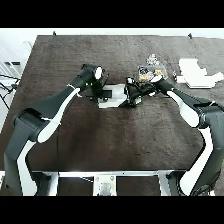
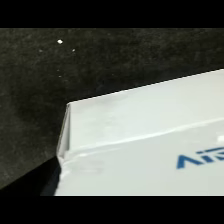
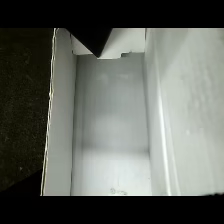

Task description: Fold the box and place the chain.

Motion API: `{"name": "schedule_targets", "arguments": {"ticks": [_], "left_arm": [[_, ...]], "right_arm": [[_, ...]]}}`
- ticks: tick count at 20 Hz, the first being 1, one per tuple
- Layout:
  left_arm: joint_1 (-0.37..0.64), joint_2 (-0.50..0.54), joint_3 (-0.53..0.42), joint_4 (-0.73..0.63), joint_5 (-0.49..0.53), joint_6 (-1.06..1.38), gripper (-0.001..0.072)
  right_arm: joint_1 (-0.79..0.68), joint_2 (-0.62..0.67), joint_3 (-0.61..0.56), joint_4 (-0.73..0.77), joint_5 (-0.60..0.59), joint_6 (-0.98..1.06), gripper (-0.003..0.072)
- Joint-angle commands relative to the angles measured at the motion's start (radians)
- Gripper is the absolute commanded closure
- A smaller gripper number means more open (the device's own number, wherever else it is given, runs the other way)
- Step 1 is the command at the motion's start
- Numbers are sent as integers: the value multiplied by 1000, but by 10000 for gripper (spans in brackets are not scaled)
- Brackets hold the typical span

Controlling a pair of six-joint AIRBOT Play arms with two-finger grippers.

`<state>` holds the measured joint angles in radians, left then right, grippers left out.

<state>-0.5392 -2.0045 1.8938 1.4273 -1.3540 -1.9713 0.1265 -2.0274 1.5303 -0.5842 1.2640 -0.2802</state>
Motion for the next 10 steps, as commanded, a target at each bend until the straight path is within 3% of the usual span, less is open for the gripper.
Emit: {"name": "schedule_targets", "arguments": {"ticks": [1,10], "left_arm": [[1,1,2,28,-18,-18,225],[1,2,48,68,-21,-31,227]], "right_arm": [[1,0,0,-1,1,-1,103],[1,0,0,-1,1,-1,103]]}}
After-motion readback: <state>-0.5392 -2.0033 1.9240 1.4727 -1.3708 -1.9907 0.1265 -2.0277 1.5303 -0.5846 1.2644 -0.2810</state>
